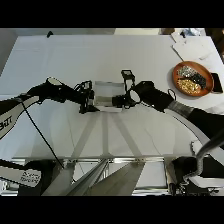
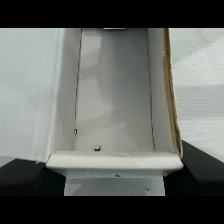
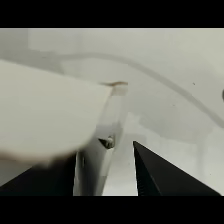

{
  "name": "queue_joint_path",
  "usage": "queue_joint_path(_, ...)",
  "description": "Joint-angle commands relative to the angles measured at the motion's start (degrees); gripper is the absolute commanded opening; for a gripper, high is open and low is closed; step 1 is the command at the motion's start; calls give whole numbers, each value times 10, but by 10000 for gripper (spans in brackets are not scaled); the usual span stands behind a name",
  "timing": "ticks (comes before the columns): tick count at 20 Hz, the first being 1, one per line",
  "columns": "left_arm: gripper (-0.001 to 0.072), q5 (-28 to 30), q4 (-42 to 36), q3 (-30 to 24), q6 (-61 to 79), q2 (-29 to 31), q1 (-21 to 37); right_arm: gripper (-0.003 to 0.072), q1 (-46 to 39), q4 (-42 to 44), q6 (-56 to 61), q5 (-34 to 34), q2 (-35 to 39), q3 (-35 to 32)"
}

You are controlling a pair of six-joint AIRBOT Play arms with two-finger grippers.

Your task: Fold the box and place the chain.

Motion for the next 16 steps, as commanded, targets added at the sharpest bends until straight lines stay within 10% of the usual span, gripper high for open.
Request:
queue_joint_path(1,381,0,0,0,0,0,0,351,16,-54,50,67,-34,41)
queue_joint_path(9,381,0,0,0,0,0,0,251,38,-75,140,57,-56,68)
queue_joint_path(12,381,0,0,0,0,0,0,10,44,-81,146,62,-61,68)
queue_joint_path(14,381,0,0,0,0,0,0,11,44,-84,152,63,-61,71)
queue_joint_path(16,381,0,0,0,0,0,0,300,44,-84,147,67,-60,76)
